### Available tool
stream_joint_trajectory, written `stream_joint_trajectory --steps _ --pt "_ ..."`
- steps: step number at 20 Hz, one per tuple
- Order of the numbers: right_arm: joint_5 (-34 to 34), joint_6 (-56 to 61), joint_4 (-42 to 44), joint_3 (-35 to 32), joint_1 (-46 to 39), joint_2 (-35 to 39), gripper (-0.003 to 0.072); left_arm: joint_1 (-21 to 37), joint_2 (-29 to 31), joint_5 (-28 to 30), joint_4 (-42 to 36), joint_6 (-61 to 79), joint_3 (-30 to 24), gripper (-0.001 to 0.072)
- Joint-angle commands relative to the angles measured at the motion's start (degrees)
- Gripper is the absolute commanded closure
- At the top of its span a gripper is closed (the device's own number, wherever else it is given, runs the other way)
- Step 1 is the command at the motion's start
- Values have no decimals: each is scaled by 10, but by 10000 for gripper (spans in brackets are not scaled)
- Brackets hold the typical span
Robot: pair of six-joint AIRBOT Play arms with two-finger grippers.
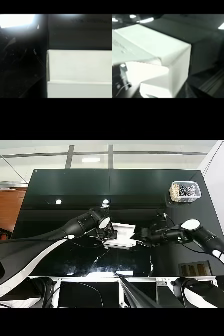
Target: Fold the box and place the chain.
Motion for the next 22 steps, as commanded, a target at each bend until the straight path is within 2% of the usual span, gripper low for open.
stream_joint_trajectory --steps 1,4,8,18,19,20,22 --pt "-73 120 -86 41 79 0 139 0 0 -1 0 0 1 682" --pt "-93 263 -214 84 132 0 140 0 0 -1 0 0 1 682" --pt "-64 398 -342 124 174 -1 140 0 0 -1 0 0 1 682" --pt "-48 478 -395 154 219 -13 160 0 0 -3 0 0 0 682" --pt "-46 479 -395 155 219 -13 182 0 0 -3 0 0 0 682" --pt "-46 479 -396 158 220 -13 267 0 0 -3 0 0 0 682" --pt "-45 479 -397 164 220 -13 272 0 0 -3 0 0 0 682"
